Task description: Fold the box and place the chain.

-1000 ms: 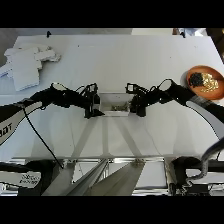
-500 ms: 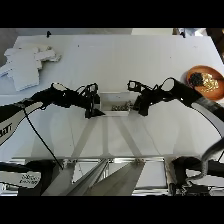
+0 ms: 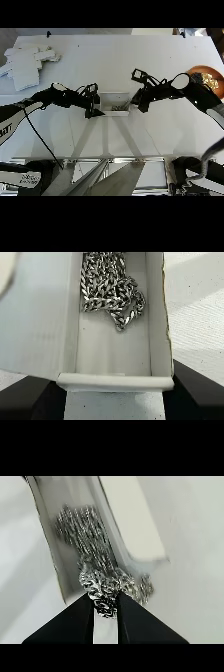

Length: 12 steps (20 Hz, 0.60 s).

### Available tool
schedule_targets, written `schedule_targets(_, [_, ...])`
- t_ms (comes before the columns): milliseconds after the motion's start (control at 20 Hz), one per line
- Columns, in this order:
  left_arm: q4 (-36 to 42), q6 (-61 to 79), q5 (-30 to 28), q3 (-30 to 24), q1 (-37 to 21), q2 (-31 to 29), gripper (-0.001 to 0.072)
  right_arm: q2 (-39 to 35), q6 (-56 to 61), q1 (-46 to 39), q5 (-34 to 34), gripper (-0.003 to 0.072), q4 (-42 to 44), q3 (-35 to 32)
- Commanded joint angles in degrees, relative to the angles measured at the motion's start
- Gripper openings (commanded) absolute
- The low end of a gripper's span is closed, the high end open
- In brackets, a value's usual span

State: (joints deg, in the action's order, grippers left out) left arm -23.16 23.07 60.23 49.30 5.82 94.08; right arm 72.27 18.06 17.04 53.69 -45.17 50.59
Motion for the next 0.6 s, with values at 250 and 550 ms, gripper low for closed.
schedule_targets(250, [0.0,0.0,0.0,0.0,0.0,0.0,0.0353,-1.0,-8.1,8.9,-8.4,0.0007,20.1,0.1])
schedule_targets(550, [0.0,0.0,0.0,0.0,0.0,0.0,0.0353,5.0,-7.8,12.8,-10.4,0.0008,17.1,0.1])
